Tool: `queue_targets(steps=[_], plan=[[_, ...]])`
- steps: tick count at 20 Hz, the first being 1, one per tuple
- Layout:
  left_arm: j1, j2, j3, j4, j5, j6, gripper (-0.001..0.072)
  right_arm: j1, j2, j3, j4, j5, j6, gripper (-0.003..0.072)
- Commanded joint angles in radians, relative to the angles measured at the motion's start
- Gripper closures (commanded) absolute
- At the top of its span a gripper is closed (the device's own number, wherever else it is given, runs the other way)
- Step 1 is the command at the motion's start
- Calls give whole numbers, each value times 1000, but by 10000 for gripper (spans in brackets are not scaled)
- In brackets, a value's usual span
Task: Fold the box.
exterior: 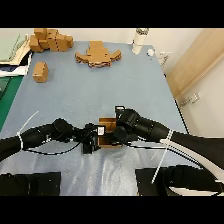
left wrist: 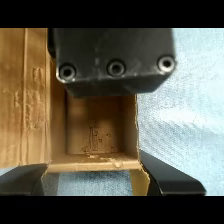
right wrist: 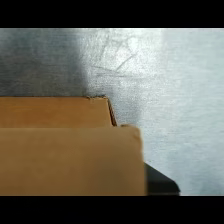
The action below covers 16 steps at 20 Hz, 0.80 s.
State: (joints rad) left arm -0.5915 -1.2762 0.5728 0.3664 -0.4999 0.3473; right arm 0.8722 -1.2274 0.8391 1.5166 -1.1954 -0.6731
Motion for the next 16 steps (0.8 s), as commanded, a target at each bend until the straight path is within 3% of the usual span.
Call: queue_targets(steps=[1, 4, 5, 6, 10, 13, 16], plan=[[-1, 0, 0, 0, 0, 0, 182, 0, 0, 1, -33, -4, 3, 315], [-1, 0, 0, 0, 0, 0, 182, 0, -2, 1, -36, -6, 4, 316], [-1, 0, 0, 0, 0, 0, 182, 0, -2, 1, -36, -6, 4, 328], [-1, 0, 0, 0, 0, 0, 182, 0, -2, 1, -36, -6, 4, 384], [-1, 0, 0, 0, 0, 0, 182, 0, -21, -2, -35, -5, 4, 407], [-1, 0, 0, 0, 0, 0, 181, 0, -33, -1, -36, -1, 2, 658], [-1, 0, 0, 0, 0, 0, 182, 0, -32, -1, -36, 4, -5, 683]])
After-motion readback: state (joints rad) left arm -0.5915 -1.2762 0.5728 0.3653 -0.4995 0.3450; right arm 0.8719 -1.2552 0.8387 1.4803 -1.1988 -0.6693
